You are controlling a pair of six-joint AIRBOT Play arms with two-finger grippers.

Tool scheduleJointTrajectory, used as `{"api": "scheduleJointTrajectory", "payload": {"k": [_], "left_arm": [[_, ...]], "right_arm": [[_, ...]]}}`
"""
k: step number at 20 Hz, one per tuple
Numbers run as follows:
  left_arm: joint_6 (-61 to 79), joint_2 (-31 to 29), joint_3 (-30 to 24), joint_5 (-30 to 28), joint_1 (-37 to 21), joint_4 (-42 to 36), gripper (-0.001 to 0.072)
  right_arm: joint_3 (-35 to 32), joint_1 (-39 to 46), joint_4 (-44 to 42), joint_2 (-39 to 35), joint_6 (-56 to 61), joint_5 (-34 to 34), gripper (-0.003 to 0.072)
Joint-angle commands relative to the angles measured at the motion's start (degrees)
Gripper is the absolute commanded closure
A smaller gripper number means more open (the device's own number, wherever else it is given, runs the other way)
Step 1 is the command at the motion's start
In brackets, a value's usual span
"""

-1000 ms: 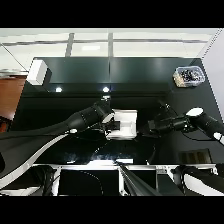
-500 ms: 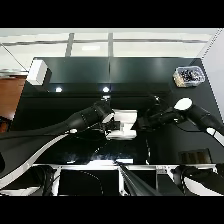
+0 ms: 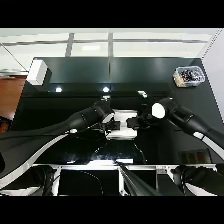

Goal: Fold the box and place the chain.

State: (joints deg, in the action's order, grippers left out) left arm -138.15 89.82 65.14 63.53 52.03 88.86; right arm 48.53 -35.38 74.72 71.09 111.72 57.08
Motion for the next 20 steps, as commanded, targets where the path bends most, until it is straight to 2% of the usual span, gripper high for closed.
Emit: {"api": "scheduleJointTrajectory", "payload": {"k": [1, 20], "left_arm": [[0.00, 0.02, -0.02, -0.02, 0.00, 0.02, 0.0681], [0.00, 0.20, -0.02, -0.02, 0.00, 0.00, 0.0680]], "right_arm": [[0.70, -3.74, 6.16, 0.76, 10.60, -0.15, 0.0450], [3.63, -6.56, 8.87, 6.10, 14.32, 2.71, 0.0448]]}}
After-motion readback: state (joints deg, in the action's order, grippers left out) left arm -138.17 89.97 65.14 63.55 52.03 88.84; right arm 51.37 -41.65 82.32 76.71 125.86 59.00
